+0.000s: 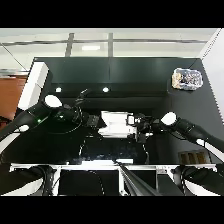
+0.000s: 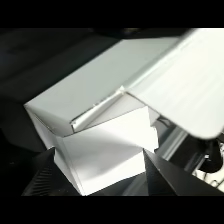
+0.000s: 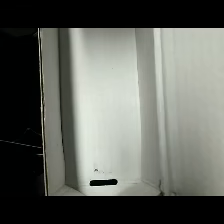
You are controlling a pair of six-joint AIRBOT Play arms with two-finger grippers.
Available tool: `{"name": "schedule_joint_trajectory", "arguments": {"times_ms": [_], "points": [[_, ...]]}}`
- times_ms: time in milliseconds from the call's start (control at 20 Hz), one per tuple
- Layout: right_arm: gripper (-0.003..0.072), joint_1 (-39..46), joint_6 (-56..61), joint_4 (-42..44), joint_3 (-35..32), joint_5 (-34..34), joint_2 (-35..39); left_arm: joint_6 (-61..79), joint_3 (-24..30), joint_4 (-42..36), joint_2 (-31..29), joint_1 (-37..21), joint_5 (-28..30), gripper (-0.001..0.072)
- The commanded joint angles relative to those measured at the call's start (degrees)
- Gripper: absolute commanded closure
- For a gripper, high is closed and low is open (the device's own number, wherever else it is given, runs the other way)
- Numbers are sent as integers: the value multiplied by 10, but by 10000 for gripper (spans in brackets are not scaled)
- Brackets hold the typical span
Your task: Fold the box and place the chain.
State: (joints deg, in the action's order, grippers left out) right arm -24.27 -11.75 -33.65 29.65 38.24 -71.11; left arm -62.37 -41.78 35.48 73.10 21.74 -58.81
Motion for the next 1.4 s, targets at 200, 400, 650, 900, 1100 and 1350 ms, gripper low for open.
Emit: {"name": "schedule_joint_trajectory", "arguments": {"times_ms": [200, 400, 650, 900, 1100, 1350], "points": [[507, 0, 0, 0, 0, 0, 0, -112, -25, 74, 0, 44, 29, 107], [506, 0, 0, 0, 0, 0, 0, -142, -25, 97, 0, 67, 70, 142], [507, 0, 0, 0, 0, 0, 0, -188, -25, 119, 0, 95, 105, 203], [507, 0, 0, 0, 0, 0, 0, -284, -34, 232, 0, 128, 108, 203], [507, 0, 0, 0, 0, 0, 0, -329, -40, 275, 0, 143, 113, 203], [507, 0, 0, 0, 0, 0, 0, -408, -62, 364, 0, 169, 108, 203]]}}
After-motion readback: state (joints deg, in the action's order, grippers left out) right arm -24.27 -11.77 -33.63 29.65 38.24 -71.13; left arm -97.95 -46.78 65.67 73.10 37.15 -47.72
